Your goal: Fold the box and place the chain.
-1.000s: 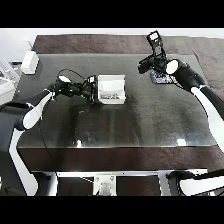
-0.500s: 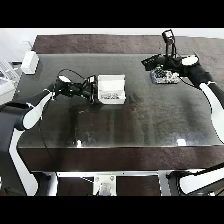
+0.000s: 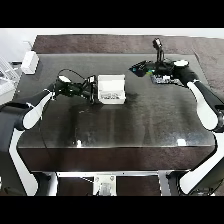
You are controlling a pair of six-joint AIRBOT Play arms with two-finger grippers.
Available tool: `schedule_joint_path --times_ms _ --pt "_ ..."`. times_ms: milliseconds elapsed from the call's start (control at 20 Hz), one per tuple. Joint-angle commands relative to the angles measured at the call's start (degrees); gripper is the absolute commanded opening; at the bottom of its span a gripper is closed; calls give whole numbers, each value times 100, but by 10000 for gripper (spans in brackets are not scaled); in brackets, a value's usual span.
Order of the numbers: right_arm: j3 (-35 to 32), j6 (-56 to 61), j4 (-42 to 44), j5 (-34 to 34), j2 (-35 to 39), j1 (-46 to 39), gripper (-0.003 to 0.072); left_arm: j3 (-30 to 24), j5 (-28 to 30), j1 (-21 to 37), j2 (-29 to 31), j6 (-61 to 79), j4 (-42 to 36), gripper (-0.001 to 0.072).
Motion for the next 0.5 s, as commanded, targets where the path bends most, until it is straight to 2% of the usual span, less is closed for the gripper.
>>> schedule_joint_path --times_ms 0,450 --pt "101 -70 -68 516 -197 201 354 4 0 7 2 2 2 408" --pt "131 -66 -407 1985 -197 354 354 4 0 7 2 2 2 408"
